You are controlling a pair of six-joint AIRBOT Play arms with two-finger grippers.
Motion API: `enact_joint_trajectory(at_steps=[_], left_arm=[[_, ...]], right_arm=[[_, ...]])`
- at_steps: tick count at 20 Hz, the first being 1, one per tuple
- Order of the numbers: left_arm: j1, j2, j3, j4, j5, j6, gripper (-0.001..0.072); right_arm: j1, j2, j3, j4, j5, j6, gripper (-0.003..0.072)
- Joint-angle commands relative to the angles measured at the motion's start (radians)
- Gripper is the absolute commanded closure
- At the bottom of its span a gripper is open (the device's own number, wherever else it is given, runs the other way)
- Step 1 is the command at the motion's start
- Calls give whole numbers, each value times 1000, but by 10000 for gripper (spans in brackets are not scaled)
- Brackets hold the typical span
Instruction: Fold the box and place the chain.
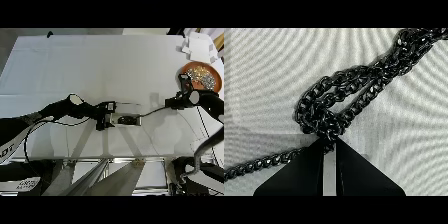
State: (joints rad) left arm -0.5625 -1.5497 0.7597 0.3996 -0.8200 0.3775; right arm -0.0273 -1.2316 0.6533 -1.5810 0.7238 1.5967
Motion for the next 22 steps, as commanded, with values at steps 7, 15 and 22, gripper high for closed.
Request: enact_joint_trajectory(at_steps=[7,15,22], left_arm=[[0,0,1,0,0,0,362],[0,0,1,0,0,0,362],[0,0,1,0,0,0,362]], right_arm=[[1,417,0,208,120,-169,673],[1,724,0,652,423,-460,673],[1,792,2,1143,518,-593,673]])
